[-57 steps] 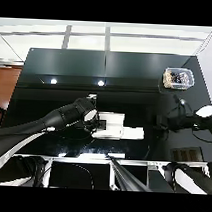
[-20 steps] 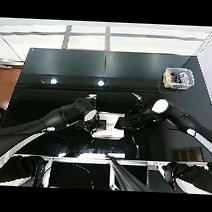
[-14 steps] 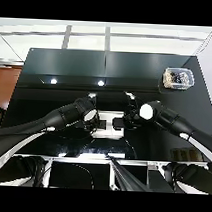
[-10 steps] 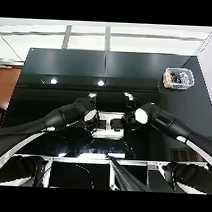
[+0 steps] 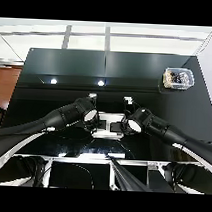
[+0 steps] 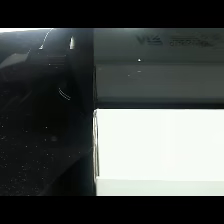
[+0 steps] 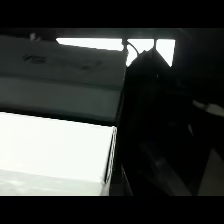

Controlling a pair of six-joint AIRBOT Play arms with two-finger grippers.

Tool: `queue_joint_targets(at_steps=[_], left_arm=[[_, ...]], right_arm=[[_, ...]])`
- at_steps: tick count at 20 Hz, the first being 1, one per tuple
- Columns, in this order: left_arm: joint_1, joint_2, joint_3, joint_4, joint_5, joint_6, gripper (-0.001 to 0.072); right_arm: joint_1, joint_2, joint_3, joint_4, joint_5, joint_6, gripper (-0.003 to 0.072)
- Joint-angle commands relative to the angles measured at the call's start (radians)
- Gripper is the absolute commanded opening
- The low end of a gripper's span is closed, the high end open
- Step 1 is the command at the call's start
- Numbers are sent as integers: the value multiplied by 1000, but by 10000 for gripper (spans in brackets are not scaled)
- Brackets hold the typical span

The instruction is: Fold the box and place the chain.

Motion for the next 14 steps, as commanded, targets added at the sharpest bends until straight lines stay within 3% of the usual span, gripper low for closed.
queue_joint_targets(at_steps=[1,14], left_arm=[[0,0,0,0,-2,0,31],[0,0,0,0,-2,0,31]], right_arm=[[8,0,1,-39,5,40,271],[0,-19,1,-45,-12,68,269]])
